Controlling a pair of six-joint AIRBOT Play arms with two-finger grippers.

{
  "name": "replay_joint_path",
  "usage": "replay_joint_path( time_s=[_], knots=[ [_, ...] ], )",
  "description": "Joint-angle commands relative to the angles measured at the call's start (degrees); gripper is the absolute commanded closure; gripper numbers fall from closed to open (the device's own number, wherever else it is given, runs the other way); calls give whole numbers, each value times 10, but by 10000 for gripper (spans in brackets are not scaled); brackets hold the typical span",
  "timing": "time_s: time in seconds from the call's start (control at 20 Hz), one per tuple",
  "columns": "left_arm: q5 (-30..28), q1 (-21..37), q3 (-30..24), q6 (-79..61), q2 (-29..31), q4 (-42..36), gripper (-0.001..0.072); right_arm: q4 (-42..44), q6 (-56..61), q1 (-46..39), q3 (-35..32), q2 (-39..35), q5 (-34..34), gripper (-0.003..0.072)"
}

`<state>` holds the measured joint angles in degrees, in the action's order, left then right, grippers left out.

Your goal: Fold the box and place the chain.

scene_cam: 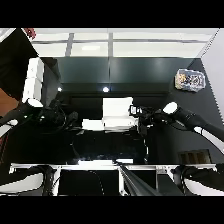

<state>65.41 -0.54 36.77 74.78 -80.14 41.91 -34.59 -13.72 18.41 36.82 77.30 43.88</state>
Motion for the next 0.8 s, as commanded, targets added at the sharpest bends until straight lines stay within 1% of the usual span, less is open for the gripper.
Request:
replay_joint_path(
  time_s=[0.0,0.25,0.45,0.55,0.65,0.75],
  knots=[
    [-4,-23,11,-17,-27,-37,687,0,0,0,0,0,0,389],
    [-6,-31,12,-110,-36,-120,687,0,0,0,0,0,0,389],
    [4,-59,21,-114,-43,-95,687,0,0,0,0,0,0,389],
    [9,-61,26,-118,-43,-93,686,0,0,0,0,0,0,389],
    [33,-60,36,-129,-43,-93,682,0,0,0,0,0,0,389],
    [70,-60,49,-131,-44,-93,679,0,0,0,0,0,0,389]
  ],
)
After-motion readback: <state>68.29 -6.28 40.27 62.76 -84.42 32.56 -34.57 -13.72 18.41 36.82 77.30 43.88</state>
